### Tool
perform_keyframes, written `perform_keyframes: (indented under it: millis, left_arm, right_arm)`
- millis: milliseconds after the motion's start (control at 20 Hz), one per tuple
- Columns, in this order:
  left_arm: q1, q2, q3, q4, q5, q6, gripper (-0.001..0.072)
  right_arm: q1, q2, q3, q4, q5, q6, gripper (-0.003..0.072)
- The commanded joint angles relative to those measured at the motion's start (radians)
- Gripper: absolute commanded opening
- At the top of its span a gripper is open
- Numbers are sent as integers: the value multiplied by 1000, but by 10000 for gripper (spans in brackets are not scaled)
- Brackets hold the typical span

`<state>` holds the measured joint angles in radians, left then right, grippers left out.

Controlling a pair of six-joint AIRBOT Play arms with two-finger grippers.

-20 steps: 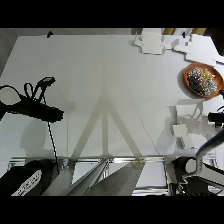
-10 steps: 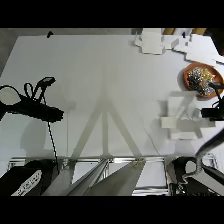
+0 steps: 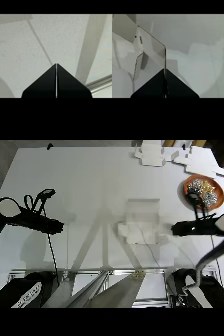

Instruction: Fold the box and place the chain.

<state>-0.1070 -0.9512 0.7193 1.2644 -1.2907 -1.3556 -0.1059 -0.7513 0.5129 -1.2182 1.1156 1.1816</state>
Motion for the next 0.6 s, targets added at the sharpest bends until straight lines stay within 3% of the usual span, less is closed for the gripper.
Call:
perform_keyframes:
  millis: [0,250,300,350,400,550]
  left_arm:
    - [0,1,0,0,0,0,9]
    - [-1,0,0,-19,122,11,30]
    - [-1,0,0,-32,166,13,158]
    - [-1,0,0,-52,196,16,413]
    - [-1,0,0,-82,217,18,587]
    - [-17,-17,0,-250,226,198,598]
  right_arm:
    - [141,66,-122,83,-90,4,18]
    - [280,66,-144,84,-179,54,18]
    - [295,66,-144,82,-195,70,18]
    - [303,66,-144,83,-205,84,19]
    - [309,66,-144,83,-211,98,19]
    - [311,66,-144,82,-217,103,19]
